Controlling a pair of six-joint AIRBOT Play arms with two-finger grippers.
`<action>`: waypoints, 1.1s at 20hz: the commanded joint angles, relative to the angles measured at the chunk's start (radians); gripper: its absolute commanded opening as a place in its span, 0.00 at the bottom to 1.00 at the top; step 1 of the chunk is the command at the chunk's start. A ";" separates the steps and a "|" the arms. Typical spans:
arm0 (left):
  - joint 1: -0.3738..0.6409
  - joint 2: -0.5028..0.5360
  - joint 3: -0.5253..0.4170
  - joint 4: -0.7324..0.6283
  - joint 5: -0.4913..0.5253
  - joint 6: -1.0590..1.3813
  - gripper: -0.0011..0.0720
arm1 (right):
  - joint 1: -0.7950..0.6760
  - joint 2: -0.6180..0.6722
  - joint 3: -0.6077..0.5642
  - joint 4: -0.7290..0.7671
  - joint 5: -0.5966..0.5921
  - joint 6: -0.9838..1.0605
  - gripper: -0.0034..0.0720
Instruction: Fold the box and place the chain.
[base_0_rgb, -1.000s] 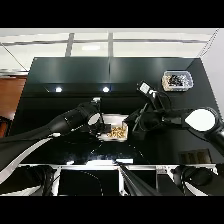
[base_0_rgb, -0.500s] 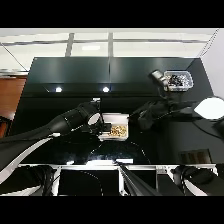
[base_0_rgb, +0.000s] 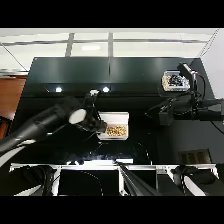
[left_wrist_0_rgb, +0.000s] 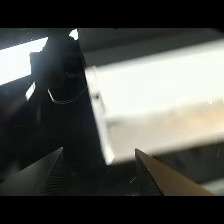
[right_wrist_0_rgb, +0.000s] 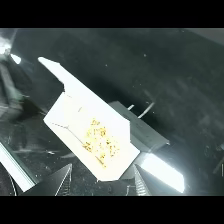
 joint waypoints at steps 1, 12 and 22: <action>0.146 0.161 -0.036 -0.024 -0.105 0.356 0.72 | -0.020 0.005 0.001 0.000 0.013 0.000 0.65; 0.586 0.100 -0.431 -0.916 0.139 2.066 0.99 | -0.019 0.005 0.000 -0.060 -0.044 0.025 0.65; 0.500 -0.122 -0.400 -0.896 0.201 2.399 0.99 | -0.019 0.005 0.000 -0.060 -0.045 0.041 0.65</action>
